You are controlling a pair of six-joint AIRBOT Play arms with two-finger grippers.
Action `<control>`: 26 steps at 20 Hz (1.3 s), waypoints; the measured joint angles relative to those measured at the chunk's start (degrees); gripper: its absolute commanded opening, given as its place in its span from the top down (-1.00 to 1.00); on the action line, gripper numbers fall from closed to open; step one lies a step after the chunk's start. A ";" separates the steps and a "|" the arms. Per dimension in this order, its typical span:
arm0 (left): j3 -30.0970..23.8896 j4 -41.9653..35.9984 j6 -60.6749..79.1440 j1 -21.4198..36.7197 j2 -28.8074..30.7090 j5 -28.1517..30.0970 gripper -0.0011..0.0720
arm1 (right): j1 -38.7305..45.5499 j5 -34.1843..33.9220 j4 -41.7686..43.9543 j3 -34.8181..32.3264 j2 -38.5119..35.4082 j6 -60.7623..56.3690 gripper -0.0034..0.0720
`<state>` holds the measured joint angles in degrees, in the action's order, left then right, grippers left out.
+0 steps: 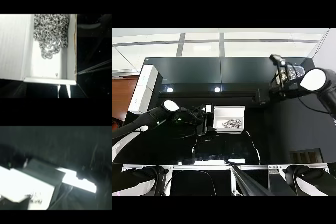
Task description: Fold the box and place the chain.
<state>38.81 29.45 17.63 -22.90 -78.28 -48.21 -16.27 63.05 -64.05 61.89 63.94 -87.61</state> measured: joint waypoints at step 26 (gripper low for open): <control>0.00 0.26 -0.04 0.00 -0.02 0.15 0.01 | -8.24 2.21 17.97 -5.68 12.66 66.07 -0.94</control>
